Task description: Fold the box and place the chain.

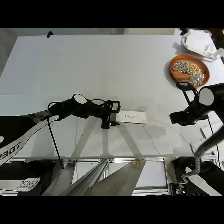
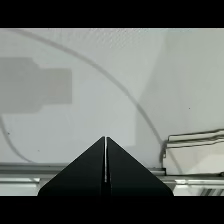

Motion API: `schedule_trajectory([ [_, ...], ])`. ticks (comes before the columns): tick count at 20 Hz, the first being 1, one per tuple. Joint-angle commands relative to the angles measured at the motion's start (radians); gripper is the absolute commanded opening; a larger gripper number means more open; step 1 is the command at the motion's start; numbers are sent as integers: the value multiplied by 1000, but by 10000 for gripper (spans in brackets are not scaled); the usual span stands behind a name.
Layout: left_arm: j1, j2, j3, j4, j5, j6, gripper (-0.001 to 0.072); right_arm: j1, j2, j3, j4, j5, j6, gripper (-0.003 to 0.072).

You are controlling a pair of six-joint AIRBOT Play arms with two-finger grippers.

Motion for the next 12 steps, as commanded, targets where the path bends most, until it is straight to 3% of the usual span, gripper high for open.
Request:
schedule_trajectory([
  [1, 4, 22, 1, -19, 8, 0, 5, 0, 0, -27, 3, -13, 18, 21],
  [6, 24, 154, 1, -38, 95, -70, 8, 0, 0, -27, 3, -49, 18, 21],
  [12, 153, 278, 1, -55, 114, -255, 4, 0, 0, -27, 2, -48, 17, 21],
])
